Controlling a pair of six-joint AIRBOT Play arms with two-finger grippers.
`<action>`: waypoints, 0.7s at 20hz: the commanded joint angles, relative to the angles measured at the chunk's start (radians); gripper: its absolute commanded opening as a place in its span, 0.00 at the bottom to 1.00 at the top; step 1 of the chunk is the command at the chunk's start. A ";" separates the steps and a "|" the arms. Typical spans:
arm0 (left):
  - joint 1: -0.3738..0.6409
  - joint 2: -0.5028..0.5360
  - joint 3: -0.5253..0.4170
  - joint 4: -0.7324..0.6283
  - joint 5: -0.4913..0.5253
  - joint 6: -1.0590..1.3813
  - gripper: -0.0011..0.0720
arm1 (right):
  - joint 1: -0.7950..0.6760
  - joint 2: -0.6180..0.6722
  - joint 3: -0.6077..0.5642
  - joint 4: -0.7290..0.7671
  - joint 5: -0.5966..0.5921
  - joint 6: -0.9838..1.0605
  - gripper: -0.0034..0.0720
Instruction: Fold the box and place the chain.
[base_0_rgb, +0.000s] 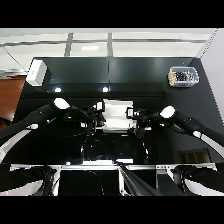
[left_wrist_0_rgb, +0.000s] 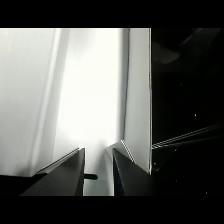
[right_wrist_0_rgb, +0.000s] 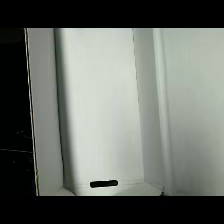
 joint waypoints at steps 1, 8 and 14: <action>-0.004 -0.017 0.001 -0.030 -0.006 -0.001 0.32 | 0.000 0.000 0.000 0.002 -0.001 0.001 0.21; -0.003 -0.018 0.001 -0.026 -0.005 -0.008 0.60 | 0.000 0.000 0.000 0.001 -0.001 0.001 0.21; 0.017 0.005 0.023 0.059 -0.072 -0.111 0.08 | 0.000 0.000 0.000 0.002 -0.001 0.001 0.21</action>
